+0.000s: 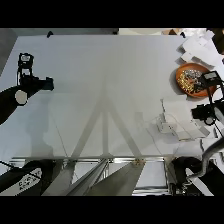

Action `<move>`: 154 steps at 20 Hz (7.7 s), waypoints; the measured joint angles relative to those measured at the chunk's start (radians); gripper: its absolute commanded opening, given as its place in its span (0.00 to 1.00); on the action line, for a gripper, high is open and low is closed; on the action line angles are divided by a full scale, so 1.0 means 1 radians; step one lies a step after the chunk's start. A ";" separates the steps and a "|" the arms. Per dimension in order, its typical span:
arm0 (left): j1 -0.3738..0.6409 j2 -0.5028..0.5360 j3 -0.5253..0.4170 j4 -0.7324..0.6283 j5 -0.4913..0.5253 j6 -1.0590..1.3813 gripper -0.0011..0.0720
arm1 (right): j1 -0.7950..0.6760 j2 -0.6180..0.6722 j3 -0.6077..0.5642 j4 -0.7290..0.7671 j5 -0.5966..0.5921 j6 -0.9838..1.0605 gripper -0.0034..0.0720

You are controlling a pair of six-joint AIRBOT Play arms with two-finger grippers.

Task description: Fold the box and place the chain.

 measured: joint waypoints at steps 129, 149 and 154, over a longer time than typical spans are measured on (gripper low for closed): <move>-0.211 -0.145 0.395 -0.223 -0.529 0.335 0.97 | 0.035 -0.484 -0.150 1.427 -0.982 -0.831 0.06; -0.269 -0.752 1.035 -0.838 -1.093 0.796 0.97 | 0.035 -0.484 -0.150 1.427 -0.982 -0.831 0.06; -0.299 -0.789 1.039 -0.850 -1.099 0.827 0.97 | 0.035 -0.484 -0.150 1.427 -0.981 -0.831 0.06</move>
